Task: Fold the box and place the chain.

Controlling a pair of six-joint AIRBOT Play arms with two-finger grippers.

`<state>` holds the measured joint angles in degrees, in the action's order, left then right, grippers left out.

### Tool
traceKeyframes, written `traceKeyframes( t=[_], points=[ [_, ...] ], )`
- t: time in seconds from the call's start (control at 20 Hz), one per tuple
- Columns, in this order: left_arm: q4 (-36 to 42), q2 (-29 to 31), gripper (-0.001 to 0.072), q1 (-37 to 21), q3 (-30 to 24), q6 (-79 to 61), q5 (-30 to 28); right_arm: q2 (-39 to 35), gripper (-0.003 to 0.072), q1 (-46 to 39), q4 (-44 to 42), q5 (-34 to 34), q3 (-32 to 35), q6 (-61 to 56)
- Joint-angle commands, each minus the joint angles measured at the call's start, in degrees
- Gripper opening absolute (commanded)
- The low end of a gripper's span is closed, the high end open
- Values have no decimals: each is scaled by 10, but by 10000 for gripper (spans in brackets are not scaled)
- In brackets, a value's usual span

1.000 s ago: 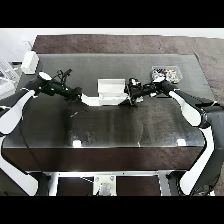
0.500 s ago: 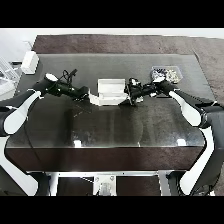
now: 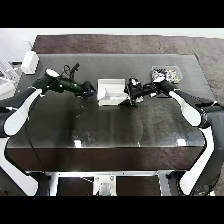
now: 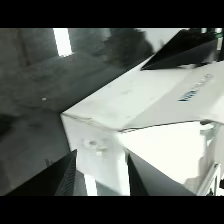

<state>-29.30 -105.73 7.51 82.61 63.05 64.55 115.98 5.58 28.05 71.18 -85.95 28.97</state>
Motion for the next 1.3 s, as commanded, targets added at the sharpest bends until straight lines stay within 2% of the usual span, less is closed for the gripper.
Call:
traceKeyframes(
  t=[0.0,0.7,1.25],
  points=[
    [7,11,366,1,3,0,7,0,516,0,0,0,0,0],
    [10,12,367,45,1,45,-11,0,516,0,0,0,0,0],
    [-41,12,367,46,2,94,-12,0,516,0,0,0,0,0]
  ],
)
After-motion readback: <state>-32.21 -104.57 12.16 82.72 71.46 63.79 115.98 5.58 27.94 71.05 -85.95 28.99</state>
